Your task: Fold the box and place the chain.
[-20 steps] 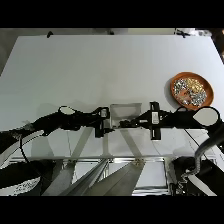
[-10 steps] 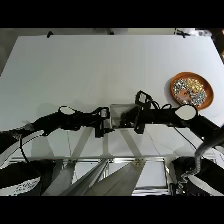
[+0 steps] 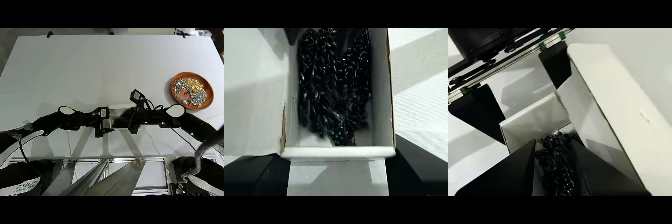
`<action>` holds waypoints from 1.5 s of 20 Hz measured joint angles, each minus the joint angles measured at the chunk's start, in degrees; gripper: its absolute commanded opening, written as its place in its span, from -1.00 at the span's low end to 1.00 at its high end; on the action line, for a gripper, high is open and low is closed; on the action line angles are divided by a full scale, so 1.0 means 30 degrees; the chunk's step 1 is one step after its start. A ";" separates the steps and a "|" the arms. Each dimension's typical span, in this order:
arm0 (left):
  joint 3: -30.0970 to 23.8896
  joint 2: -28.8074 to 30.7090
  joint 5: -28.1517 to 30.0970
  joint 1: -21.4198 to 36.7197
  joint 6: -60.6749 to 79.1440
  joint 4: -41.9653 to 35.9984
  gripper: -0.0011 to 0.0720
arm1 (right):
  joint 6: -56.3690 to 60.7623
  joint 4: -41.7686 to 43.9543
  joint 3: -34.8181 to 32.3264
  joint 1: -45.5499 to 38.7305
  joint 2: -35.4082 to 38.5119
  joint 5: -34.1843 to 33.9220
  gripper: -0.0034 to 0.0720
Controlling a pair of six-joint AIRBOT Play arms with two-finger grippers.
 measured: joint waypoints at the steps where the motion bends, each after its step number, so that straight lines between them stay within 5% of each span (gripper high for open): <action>1: 0.0000 0.0000 -0.0007 0.0000 0.0007 0.0000 -0.40 | 0.0007 -0.0146 0.0000 0.0022 -0.0022 0.0197 -0.22; 8: 0.0022 0.0007 0.0095 -0.0022 0.0109 0.0000 -0.40 | 0.0532 -0.2965 0.0000 -0.0780 0.2273 0.2142 -0.22; 16: 0.0022 0.0007 0.0036 -0.0029 0.0066 0.0000 -0.40 | 0.1370 -1.0761 -0.0015 -0.5151 0.5974 0.5457 -0.23; 30: 0.0022 0.0007 0.0015 -0.0029 0.0044 0.0000 -0.40 | -0.1457 -1.3617 -0.0015 -0.6339 0.1362 0.4459 -0.33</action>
